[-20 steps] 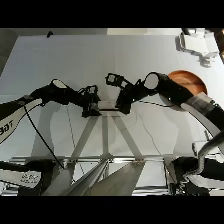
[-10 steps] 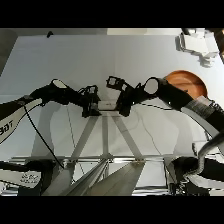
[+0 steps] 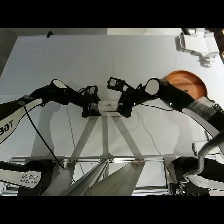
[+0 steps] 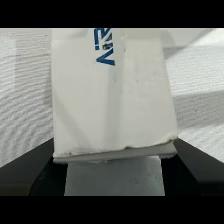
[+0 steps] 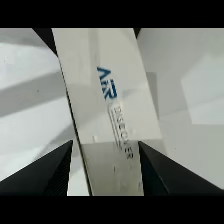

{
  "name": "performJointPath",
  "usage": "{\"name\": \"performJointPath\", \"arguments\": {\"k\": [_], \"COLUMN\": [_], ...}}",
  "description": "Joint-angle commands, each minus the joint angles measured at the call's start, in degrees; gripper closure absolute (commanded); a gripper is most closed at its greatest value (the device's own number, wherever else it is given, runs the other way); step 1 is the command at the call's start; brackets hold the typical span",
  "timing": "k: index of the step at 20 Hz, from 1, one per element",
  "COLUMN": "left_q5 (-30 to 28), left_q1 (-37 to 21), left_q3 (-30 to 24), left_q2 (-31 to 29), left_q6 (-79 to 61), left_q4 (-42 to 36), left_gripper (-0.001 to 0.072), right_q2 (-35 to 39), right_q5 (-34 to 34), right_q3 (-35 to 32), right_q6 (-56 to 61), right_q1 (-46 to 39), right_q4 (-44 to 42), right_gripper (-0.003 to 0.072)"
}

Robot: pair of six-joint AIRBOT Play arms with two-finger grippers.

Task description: Fold the box and place the chain.

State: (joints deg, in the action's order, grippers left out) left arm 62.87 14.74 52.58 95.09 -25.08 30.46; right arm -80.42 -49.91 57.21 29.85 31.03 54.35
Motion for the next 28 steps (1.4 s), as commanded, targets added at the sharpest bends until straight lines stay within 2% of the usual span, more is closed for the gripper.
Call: {"name": "performJointPath", "arguments": {"k": [1, 2, 3, 5, 8, 10, 14, 18, 28], "left_q5": [-0.1, -0.1, -0.1, -0.1, -0.1, -0.1, -0.1, -0.1, -0.1], "left_q1": [0.0, 0.0, 0.0, 0.0, 0.0, 0.0, 0.0, 0.0, 0.0], "left_q3": [0.0, 0.0, 0.0, 0.0, 0.0, 0.0, 0.0, 0.0, 0.0], "left_q2": [0.0, 0.0, 0.0, 0.0, 0.0, 0.0, 0.0, 0.0, 0.0], "left_q6": [0.0, 0.0, 0.0, 0.0, 0.0, 0.0, 0.0, 0.0, 0.0], "left_q4": [0.0, 0.0, 0.0, 0.0, 0.0, 0.0, 0.0, 0.0, 0.0], "left_gripper": [0.0497, 0.0497, 0.0497, 0.0497, 0.0497, 0.0497, 0.0497, 0.0497, 0.0497], "right_q2": [2.0, 2.6, 2.8, 2.7, 1.1, -0.9, -5.5, -9.3, -9.7], "right_q5": [-1.0, -1.1, -1.0, -0.7, 0.4, -0.3, -0.9, -6.3, -2.4], "right_q3": [0.1, 0.1, 0.1, 0.1, 0.0, 0.0, 0.0, 0.0, -4.2], "right_q6": [0.3, 0.3, 0.3, 0.3, 0.3, 0.4, 5.6, 5.7, 5.6], "right_q1": [0.0, 0.0, 0.0, 0.0, -1.2, -3.1, -4.9, -4.5, -4.5], "right_q4": [-4.0, -5.8, -8.3, -15.4, -24.7, -27.5, -27.5, -27.8, -28.2], "right_gripper": [0.0245, 0.0311, 0.0412, 0.0672, 0.067, 0.0671, 0.0671, 0.0673, 0.0673]}}
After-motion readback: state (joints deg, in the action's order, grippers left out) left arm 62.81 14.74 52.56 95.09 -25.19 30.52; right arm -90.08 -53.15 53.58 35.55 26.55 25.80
